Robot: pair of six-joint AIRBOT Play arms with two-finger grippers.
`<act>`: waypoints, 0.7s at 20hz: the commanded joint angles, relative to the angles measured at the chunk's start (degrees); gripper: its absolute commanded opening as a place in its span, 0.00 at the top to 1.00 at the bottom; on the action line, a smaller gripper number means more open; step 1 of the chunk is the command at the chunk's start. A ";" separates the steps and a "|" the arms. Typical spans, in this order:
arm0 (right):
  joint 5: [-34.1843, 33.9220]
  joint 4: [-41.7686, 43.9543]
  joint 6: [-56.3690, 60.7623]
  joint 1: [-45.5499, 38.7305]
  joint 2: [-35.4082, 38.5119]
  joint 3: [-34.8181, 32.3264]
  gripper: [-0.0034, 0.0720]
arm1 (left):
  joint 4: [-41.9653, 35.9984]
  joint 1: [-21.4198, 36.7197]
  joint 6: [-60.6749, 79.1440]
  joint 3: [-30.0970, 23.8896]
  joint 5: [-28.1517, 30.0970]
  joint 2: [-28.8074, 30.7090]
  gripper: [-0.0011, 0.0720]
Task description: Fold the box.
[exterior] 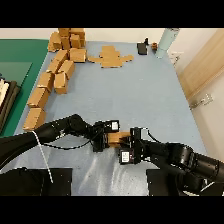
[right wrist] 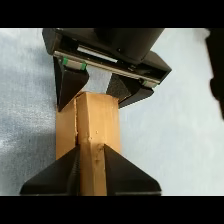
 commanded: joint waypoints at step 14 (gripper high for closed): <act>-4.87 6.84 0.04 0.04 4.81 1.03 0.65 | -0.02 0.02 0.00 0.02 -0.02 0.00 0.49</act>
